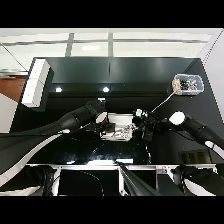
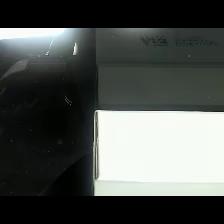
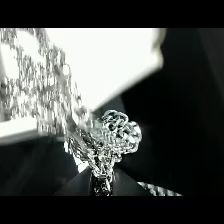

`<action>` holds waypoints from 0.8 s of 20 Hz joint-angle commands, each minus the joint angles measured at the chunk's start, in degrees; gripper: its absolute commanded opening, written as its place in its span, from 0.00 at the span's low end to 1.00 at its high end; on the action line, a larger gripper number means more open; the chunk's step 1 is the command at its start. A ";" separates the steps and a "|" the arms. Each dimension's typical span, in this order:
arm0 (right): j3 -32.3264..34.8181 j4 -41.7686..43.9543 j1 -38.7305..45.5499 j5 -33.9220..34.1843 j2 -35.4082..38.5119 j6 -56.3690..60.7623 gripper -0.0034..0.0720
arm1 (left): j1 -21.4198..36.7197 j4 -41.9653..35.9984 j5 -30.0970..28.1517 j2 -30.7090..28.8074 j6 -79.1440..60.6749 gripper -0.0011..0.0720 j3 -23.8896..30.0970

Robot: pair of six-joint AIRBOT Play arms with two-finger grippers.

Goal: Fold the box and place the chain.

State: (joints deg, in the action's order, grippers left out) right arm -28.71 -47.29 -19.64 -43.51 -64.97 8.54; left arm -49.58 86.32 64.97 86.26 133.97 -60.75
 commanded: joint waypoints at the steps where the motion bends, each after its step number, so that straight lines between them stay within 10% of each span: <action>1: -0.85 -6.25 0.00 -0.79 5.31 12.83 0.10 | 0.00 0.00 0.02 -0.02 -0.02 0.06 0.02; 11: -21.62 -11.50 0.39 -21.29 23.76 39.85 0.10 | 0.00 -0.02 0.02 -0.02 -0.02 0.06 0.02; 16: -29.07 3.04 0.35 -25.62 23.71 42.23 0.10 | 0.00 0.00 0.00 -0.02 -0.02 0.06 0.02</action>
State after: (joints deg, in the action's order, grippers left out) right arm -54.08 -52.53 -19.33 -66.11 -41.89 47.99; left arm -49.58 86.30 64.97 86.26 133.97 -60.75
